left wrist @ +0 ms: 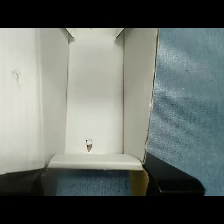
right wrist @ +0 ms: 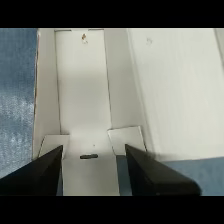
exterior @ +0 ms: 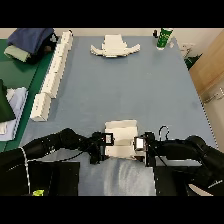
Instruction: Fold the box.
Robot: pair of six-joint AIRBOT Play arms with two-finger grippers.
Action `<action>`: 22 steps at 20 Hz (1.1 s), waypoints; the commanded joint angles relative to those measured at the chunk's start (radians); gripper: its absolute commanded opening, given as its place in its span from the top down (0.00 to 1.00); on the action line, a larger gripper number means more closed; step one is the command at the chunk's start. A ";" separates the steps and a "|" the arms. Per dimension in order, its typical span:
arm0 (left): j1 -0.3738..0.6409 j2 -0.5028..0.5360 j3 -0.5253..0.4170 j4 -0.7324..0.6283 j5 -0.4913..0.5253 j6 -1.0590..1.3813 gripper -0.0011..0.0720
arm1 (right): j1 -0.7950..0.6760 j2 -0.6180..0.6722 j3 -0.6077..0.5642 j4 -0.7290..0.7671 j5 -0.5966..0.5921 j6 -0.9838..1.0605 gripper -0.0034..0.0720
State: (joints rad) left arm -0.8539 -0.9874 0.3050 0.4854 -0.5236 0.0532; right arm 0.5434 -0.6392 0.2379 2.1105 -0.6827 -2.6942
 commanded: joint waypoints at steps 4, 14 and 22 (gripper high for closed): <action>0.000 0.000 0.000 0.001 0.000 0.002 0.34 | 0.000 -0.008 0.000 0.006 0.024 -0.012 0.08; 0.000 0.000 0.000 0.001 0.000 0.002 0.34 | -0.011 0.014 0.048 -0.311 -0.121 0.675 0.95; 0.000 0.000 0.000 0.001 0.000 0.002 0.34 | -0.116 0.104 0.192 -0.810 -0.465 1.726 0.95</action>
